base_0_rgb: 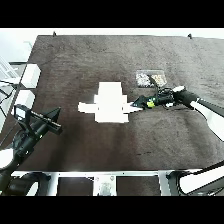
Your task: Fold the box and place the chain.
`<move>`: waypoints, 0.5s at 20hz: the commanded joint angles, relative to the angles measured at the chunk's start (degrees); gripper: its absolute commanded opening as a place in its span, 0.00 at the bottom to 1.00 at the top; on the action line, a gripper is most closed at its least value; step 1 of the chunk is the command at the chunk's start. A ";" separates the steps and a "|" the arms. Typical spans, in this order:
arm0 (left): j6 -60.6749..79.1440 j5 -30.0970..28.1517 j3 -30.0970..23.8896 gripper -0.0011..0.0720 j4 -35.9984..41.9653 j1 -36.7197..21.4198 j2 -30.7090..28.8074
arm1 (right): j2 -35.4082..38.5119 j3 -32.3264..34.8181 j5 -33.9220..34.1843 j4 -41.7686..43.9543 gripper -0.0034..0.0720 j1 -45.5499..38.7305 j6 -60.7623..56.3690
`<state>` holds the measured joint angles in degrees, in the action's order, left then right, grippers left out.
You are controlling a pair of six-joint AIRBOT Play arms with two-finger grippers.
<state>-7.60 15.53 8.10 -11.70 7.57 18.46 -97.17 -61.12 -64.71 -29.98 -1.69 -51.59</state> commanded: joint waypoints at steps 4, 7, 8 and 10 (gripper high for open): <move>0.39 -3.61 -0.02 0.83 0.02 0.00 -0.04 | 3.10 0.07 1.75 -3.32 0.06 1.03 -1.31; 0.39 -6.01 0.13 0.82 0.02 0.00 1.07 | 5.05 0.22 3.52 -5.64 0.06 2.36 -1.97; 0.28 -6.03 0.42 0.74 0.02 0.00 2.29 | 5.40 0.35 4.33 -5.86 0.06 2.78 -1.97; -0.13 -6.12 2.45 0.75 0.17 0.00 7.15 | 5.68 0.74 6.05 -6.69 0.06 3.10 -2.14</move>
